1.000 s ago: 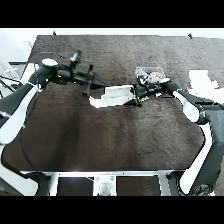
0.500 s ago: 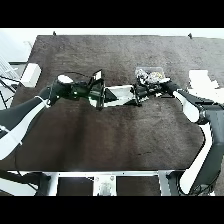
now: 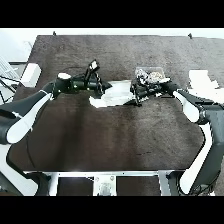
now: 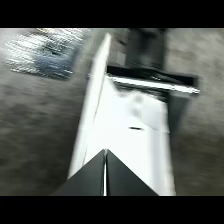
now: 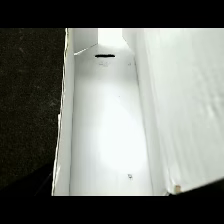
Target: Fold the box and place the chain.
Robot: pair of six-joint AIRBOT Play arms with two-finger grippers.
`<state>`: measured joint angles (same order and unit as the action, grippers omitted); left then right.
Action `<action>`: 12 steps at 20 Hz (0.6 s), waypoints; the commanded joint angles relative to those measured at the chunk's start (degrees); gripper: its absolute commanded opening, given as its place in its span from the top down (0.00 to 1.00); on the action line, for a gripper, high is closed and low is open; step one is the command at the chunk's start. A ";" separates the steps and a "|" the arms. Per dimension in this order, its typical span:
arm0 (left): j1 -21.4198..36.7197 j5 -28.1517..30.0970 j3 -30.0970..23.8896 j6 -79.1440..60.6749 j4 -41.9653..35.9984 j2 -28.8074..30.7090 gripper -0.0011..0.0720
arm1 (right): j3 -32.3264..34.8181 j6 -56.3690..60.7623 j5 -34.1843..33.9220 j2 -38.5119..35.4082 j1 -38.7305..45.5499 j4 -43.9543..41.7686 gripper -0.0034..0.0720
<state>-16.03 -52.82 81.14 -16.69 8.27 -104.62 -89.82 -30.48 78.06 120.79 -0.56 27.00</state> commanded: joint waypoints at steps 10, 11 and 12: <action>1.07 1.27 11.61 10.69 9.33 -10.75 0.96 | 0.00 0.00 0.02 0.00 -0.04 0.00 0.18; 0.81 1.29 11.69 10.67 9.40 -11.13 0.96 | 0.00 -0.02 0.02 0.00 -0.04 0.00 0.18; 0.52 1.46 11.96 10.67 9.57 -11.54 0.96 | 0.00 -0.02 0.00 0.00 -0.04 0.00 0.18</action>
<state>-15.16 -51.88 92.49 -7.46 15.88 -114.89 -89.82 -30.46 78.06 120.79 -0.56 27.00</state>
